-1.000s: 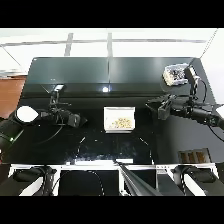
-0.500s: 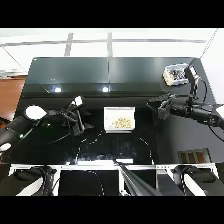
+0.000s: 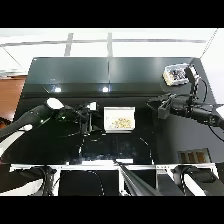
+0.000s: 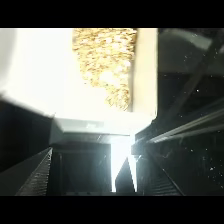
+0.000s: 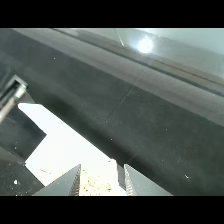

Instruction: Fold the box and place the chain.

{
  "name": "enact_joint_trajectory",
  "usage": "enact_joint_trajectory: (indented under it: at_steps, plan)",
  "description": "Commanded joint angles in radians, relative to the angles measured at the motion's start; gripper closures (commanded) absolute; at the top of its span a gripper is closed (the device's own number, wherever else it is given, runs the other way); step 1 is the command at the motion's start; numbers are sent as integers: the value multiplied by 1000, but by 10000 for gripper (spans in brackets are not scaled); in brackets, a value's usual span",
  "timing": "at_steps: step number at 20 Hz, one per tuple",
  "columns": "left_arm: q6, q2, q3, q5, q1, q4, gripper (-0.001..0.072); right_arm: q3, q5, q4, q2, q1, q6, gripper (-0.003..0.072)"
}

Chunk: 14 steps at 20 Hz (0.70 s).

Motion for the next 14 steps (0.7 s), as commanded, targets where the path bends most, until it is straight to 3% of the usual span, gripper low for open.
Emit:
enact_joint_trajectory:
  at_steps: [1,12,13,14]
  plan:
    - [18,-60,43,0,-49,-12,-5,0,0,0,-1,0,0,381]
    - [-10,-76,51,53,-91,-13,-3,0,0,0,-2,1,0,381]
    - [-10,-76,51,61,-95,-12,15,0,0,0,-3,1,0,381]
    - [-10,-76,51,66,-97,-12,80,-1,-2,0,-8,1,0,381]
